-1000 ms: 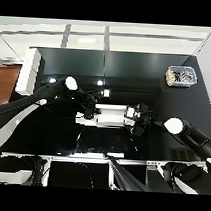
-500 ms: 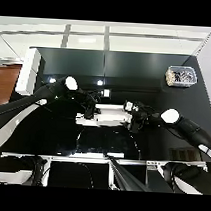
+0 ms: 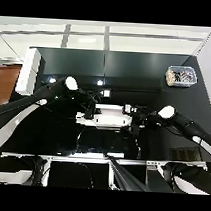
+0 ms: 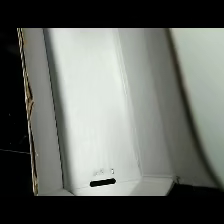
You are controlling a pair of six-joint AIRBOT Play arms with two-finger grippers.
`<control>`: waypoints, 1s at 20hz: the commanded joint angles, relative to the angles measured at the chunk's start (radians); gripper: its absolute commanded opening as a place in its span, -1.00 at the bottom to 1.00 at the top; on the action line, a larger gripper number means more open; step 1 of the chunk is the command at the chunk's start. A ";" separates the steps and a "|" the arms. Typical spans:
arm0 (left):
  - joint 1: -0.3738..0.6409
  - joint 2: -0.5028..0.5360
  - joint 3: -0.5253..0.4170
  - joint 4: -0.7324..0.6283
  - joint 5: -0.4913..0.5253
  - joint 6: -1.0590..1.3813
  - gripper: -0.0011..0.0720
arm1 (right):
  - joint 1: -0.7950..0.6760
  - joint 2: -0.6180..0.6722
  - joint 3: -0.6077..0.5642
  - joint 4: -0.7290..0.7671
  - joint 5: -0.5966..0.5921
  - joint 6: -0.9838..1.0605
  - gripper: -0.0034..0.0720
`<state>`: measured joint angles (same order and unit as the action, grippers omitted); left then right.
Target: Fold the box and place the chain.
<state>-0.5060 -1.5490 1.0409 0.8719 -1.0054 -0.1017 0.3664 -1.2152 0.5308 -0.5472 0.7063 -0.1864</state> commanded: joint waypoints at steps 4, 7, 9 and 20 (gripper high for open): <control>0.000 0.000 0.001 0.002 0.002 -0.001 -0.90 | -0.003 -0.037 0.003 -0.014 0.011 -0.048 0.99; 0.000 0.000 0.001 0.002 0.002 -0.001 -0.90 | -0.003 -0.038 0.003 -0.014 0.004 -0.045 0.99; 0.000 0.000 0.001 0.002 0.002 -0.001 -0.90 | -0.003 -0.041 0.005 -0.014 0.003 -0.041 0.99; 0.000 0.000 0.001 0.002 0.003 -0.001 -0.90 | 0.033 -0.072 0.034 -0.100 -0.011 0.053 0.98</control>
<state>-0.5060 -1.5490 1.0409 0.8738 -1.0035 -0.1036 0.3973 -1.2850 0.5629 -0.6353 0.6975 -0.1429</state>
